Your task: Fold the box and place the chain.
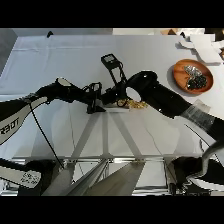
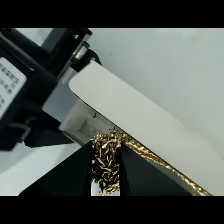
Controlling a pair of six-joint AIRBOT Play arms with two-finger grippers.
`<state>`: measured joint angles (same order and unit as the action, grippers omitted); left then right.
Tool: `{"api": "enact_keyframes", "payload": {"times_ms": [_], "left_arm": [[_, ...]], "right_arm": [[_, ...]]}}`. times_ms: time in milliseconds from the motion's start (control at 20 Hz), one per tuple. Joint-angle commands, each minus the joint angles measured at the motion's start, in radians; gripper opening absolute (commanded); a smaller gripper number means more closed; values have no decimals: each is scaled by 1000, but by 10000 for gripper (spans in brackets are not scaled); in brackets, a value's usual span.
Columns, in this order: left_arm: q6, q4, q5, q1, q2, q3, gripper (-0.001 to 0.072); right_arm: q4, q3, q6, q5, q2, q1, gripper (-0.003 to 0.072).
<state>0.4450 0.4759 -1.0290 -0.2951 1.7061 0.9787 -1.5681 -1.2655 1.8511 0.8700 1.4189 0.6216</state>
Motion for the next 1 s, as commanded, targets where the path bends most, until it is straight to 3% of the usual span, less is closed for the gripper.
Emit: {"api": "enact_keyframes", "payload": {"times_ms": [0,450,500,550,950], "left_arm": [[0,0,0,0,-1,0,493],[0,0,0,0,-1,0,493],[0,0,0,0,-1,0,493],[0,0,0,0,-1,0,493],[0,0,0,0,-1,0,493]], "right_arm": [[-40,-21,0,-5,33,13,0],[-76,-21,15,35,117,13,8],[-76,-21,23,36,118,13,68],[-76,-21,31,35,117,13,177],[-77,-21,25,115,93,13,197]]}}
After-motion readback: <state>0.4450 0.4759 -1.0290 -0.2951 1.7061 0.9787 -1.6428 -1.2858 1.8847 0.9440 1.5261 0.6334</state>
